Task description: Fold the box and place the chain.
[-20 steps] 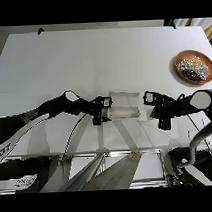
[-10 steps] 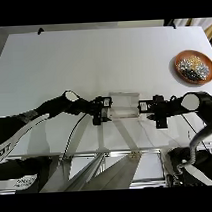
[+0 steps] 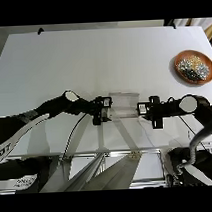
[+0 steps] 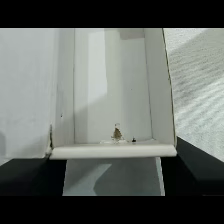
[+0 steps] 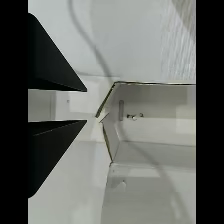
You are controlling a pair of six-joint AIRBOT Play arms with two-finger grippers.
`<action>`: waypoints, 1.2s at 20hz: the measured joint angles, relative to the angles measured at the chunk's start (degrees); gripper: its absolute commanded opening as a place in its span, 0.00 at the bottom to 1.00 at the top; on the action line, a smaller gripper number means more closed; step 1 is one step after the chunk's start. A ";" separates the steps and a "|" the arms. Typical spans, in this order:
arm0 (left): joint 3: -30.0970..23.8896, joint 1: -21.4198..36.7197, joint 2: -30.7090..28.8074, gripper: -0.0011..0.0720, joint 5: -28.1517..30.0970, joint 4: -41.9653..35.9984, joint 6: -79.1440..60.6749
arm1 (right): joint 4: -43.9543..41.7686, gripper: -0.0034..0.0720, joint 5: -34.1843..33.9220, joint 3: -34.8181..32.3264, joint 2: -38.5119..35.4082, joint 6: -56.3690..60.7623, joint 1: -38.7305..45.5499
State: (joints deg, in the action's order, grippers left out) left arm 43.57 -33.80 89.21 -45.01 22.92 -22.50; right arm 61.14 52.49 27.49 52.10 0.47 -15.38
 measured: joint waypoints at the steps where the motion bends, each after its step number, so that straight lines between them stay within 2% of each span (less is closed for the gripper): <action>1: 0.00 0.00 0.00 0.36 0.00 0.00 0.00 | -0.46 0.28 -0.72 -0.28 0.04 -0.42 0.00; 13: 0.00 0.00 0.00 0.36 -0.02 0.00 0.00 | -4.61 0.28 -5.29 -1.05 4.15 -0.72 -0.07; 24: 0.00 0.00 0.00 0.36 -0.02 0.02 -0.02 | -6.14 0.27 -8.66 -1.07 5.86 -1.14 -3.72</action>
State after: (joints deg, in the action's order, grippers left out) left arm 43.57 -33.80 89.21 -45.04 22.94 -22.52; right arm 55.00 43.83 26.41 57.95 -0.67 -19.09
